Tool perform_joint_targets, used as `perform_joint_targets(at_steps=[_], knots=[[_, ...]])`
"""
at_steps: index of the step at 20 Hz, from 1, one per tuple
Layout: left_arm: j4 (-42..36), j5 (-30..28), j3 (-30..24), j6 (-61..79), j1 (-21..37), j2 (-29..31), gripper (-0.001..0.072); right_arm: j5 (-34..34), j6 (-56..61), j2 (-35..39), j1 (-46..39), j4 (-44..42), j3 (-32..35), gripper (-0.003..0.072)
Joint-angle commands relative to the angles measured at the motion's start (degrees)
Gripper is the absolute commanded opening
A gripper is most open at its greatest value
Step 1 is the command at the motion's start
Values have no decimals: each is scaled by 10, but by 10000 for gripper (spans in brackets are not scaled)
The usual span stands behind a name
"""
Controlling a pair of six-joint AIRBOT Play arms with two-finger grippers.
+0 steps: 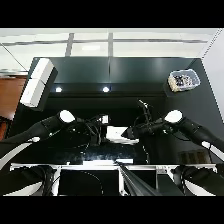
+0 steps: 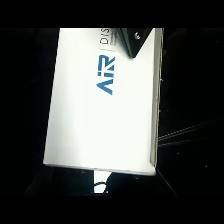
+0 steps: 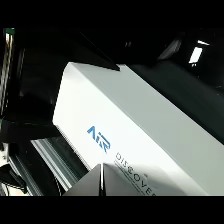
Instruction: Fold the box and place the chain.
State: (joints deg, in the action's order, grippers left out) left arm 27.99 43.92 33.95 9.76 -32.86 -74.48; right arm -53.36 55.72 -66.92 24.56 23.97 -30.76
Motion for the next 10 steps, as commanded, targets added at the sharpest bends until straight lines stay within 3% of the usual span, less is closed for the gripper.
perform_joint_targets(at_steps=[1,3,6,10], knots=[[1,0,0,2,1,0,481,-62,-15,21,-13,2,-27,34],[1,0,1,1,1,7,694,-118,-15,49,-49,9,-57,35],[25,-2,1,-19,4,38,711,-181,-11,104,-144,65,-101,34],[152,6,1,-136,15,116,711,-209,-6,158,-295,118,-122,35]])
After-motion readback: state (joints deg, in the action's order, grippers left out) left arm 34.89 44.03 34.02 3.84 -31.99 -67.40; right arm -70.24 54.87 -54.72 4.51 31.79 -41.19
